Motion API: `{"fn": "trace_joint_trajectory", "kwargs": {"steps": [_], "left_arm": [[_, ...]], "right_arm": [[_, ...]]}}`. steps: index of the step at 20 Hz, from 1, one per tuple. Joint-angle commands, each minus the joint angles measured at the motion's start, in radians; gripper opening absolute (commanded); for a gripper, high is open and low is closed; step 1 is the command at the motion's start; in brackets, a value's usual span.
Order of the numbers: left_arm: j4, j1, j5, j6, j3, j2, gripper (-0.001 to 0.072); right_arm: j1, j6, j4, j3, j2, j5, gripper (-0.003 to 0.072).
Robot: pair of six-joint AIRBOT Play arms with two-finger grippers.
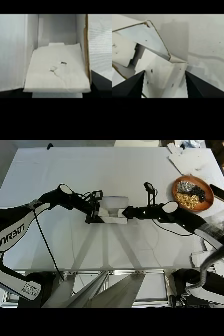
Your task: Fold the box and place the chain.
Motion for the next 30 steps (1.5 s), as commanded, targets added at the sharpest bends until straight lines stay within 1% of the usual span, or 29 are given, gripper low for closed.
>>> {"fn": "trace_joint_trajectory", "kwargs": {"steps": [1, 4, 8, 10, 12, 14, 20, 21, 26, 30], "left_arm": [[0.000, 0.000, 0.000, 0.000, 0.000, 0.000, 0.0211], [0.000, 0.000, 0.000, 0.000, 0.000, 0.000, 0.0211], [0.000, 0.000, 0.000, 0.000, 0.000, 0.000, 0.0211], [0.000, 0.000, 0.000, 0.000, 0.000, 0.000, 0.0211], [0.000, 0.000, 0.000, 0.000, 0.000, 0.000, 0.0211], [0.000, 0.000, 0.000, 0.000, 0.000, 0.000, 0.0211], [0.000, 0.000, 0.000, 0.000, 0.000, 0.000, 0.0211], [0.000, 0.000, 0.000, 0.000, 0.000, 0.000, 0.0211], [0.000, 0.000, 0.000, 0.000, 0.000, 0.000, 0.0211], [0.000, 0.000, 0.000, 0.000, 0.000, 0.000, 0.0211]], "right_arm": [[0.028, 0.111, -0.146, 0.000, 0.000, -0.064, 0.0516], [0.047, 0.269, -0.293, 0.013, 0.000, -0.090, 0.0516], [0.082, 0.437, -0.475, 0.081, -0.001, -0.084, 0.0513], [0.097, 0.554, -0.586, 0.116, -0.006, -0.040, 0.0507], [0.116, 0.603, -0.663, 0.144, -0.016, 0.024, 0.0506], [0.141, 0.602, -0.680, 0.155, -0.022, 0.050, 0.0506], [0.191, 0.654, -0.679, 0.157, -0.033, 0.050, 0.0491], [0.194, 0.654, -0.679, 0.163, -0.033, 0.053, 0.0456], [0.194, 0.653, -0.677, 0.224, -0.033, 0.077, 0.0456], [0.194, 0.654, -0.708, 0.231, -0.034, 0.106, 0.0453]]}}
